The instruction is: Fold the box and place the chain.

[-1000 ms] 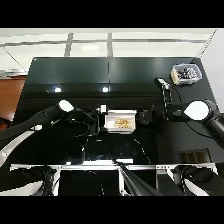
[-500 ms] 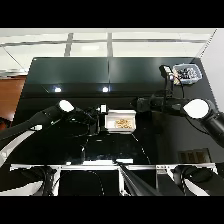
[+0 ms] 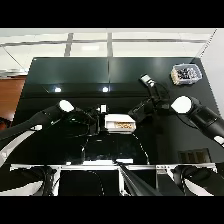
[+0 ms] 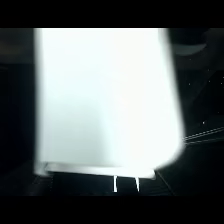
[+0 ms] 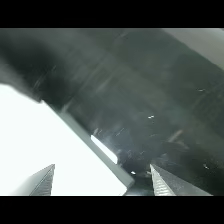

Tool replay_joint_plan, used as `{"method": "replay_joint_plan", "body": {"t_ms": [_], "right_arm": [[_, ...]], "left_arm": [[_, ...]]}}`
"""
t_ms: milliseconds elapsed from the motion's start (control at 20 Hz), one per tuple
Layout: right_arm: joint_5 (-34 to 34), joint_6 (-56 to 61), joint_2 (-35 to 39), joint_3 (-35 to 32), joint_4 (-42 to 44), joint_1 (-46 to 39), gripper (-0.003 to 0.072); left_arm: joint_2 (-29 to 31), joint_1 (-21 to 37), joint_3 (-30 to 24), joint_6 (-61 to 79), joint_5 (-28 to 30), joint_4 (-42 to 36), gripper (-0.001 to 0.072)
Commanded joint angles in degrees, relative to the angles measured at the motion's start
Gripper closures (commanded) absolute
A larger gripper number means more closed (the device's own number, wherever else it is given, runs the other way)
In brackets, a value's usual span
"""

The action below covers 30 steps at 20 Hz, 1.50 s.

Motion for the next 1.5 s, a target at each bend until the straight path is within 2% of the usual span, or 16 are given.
{"method": "replay_joint_plan", "body": {"t_ms": [0, 150, 400, 850, 950, 1250, 1350, 1450], "right_arm": [[8.52, -14.21, 0.17, 1.64, 0.07, 0.37, -0.0003], [12.07, -24.13, 0.24, 1.64, -0.09, 0.37, -0.0004], [14.08, -31.5, 0.24, 1.66, -0.09, 0.37, -0.0004], [11.98, -36.81, -1.14, 1.64, 0.17, 0.37, -0.0003], [12.26, -37.33, -1.75, 1.64, 0.44, 0.37, 0.0191], [12.46, -37.29, -2.69, 1.66, 1.88, 0.37, 0.02], [12.87, -37.24, -2.69, 1.66, 1.84, 0.37, 0.0455], [13.03, -37.27, -2.69, 1.66, 1.81, 0.37, 0.0465]], "left_arm": [[-0.04, 0.0, 0.04, 0.02, -0.04, 0.0, 0.0244], [-0.04, 0.0, 0.04, 0.0, -0.04, 0.0, 0.0244], [-0.04, 0.0, 0.04, 0.0, -0.04, 0.0, 0.0244], [-0.04, 0.0, 0.07, 0.0, -0.04, 0.0, 0.0244], [-0.04, 0.0, 0.07, 0.0, -0.04, 0.0, 0.0244], [-0.04, 0.0, 0.07, 0.0, -0.04, 0.0, 0.0244], [-0.04, 0.0, 0.07, 0.0, -0.04, 0.0, 0.0244], [-0.04, 0.0, 0.07, 0.0, -0.04, 0.0, 0.0244]]}}
